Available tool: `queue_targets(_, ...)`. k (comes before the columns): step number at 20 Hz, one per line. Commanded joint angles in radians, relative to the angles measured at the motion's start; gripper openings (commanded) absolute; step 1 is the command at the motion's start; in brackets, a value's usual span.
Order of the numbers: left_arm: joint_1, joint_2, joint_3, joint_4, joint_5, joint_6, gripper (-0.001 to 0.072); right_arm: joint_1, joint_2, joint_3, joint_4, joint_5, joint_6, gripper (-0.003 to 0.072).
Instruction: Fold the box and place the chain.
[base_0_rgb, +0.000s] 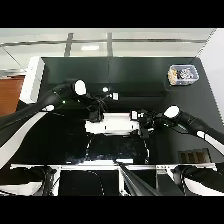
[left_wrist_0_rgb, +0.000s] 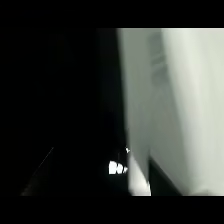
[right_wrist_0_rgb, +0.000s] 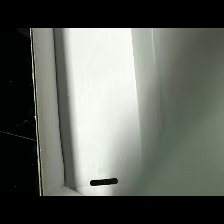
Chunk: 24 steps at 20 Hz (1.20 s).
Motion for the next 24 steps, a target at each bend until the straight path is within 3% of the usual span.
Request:
queue_targets(1,0.026,0.060,0.070,0.346,-0.084,-0.388,0.0631,0.001,0.000,0.000,-0.001,0.002,0.000,0.0494)
queue_targets(2,0.053,0.089,0.070,0.323,-0.116,-0.441,0.0605,0.001,0.000,0.000,-0.001,0.001,0.000,0.0494)
queue_targets(3,0.084,0.110,0.069,0.273,-0.158,-0.484,0.0415,0.001,0.000,0.000,-0.001,0.001,0.000,0.0494)
queue_targets(4,0.124,0.127,0.061,0.182,-0.222,-0.497,0.0058,0.001,0.000,0.000,-0.001,0.001,0.000,0.0494)
queue_targets(5,0.165,0.143,0.036,0.054,-0.269,-0.495,0.0024,0.001,0.000,0.000,-0.001,0.001,0.000,0.0495)
queue_targets(7,0.230,0.187,-0.075,-0.247,-0.301,-0.422,0.0023,0.001,0.000,0.000,-0.001,0.001,0.000,0.0494)
queue_targets(12,0.231,0.241,-0.415,-0.873,-0.202,-0.150,0.0024,0.001,0.000,0.000,-0.001,0.001,0.000,0.0494)
queue_targets(14,0.213,0.210,-0.477,-1.065,-0.135,-0.007,0.0025,0.001,0.000,0.000,-0.002,0.001,0.000,0.0494)
queue_targets(17,0.183,0.140,-0.470,-1.261,0.002,0.080,0.0025,0.001,0.000,0.000,-0.002,0.001,0.000,0.0494)
queue_targets(18,0.174,0.103,-0.439,-1.273,0.007,0.079,0.0025,0.001,0.000,0.000,-0.002,0.000,0.000,0.0494)
queue_targets(20,0.164,0.036,-0.340,-1.151,0.038,0.035,0.0023,0.001,0.000,0.000,-0.002,0.001,0.000,0.0494)
queue_targets(24,0.136,0.007,-0.187,-0.656,0.233,-0.338,0.0023,0.001,0.000,0.000,-0.002,0.001,0.000,0.0494)
